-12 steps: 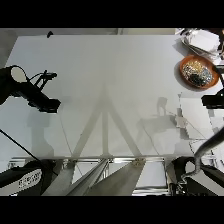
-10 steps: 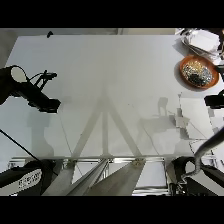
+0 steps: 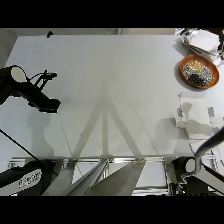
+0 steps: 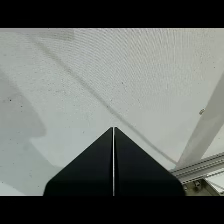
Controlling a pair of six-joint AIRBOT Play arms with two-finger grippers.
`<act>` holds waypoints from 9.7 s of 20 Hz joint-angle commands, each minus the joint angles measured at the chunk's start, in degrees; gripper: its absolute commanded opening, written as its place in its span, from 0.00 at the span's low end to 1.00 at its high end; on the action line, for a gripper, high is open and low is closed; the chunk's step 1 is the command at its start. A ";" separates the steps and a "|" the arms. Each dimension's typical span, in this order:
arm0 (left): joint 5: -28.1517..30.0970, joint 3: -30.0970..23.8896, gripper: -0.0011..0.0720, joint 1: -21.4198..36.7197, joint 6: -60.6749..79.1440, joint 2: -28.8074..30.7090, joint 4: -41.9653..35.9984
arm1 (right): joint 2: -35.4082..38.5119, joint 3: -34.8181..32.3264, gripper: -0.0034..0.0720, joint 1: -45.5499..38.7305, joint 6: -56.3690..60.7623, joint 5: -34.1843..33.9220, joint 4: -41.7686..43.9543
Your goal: Fold the box and place the chain.
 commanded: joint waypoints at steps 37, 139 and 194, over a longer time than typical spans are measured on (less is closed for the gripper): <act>0.02 0.02 0.03 -0.04 0.00 0.00 0.00 | -12.55 0.04 0.09 -6.78 -20.92 -5.05 18.40; 19.52 -4.83 0.02 -20.87 90.71 -15.91 -53.07 | 23.32 -18.71 0.90 48.94 -6.36 -4.24 50.58; 35.28 -4.79 0.02 -27.93 86.09 -16.98 -53.51 | 23.32 -18.78 0.89 48.94 -5.95 -11.17 48.94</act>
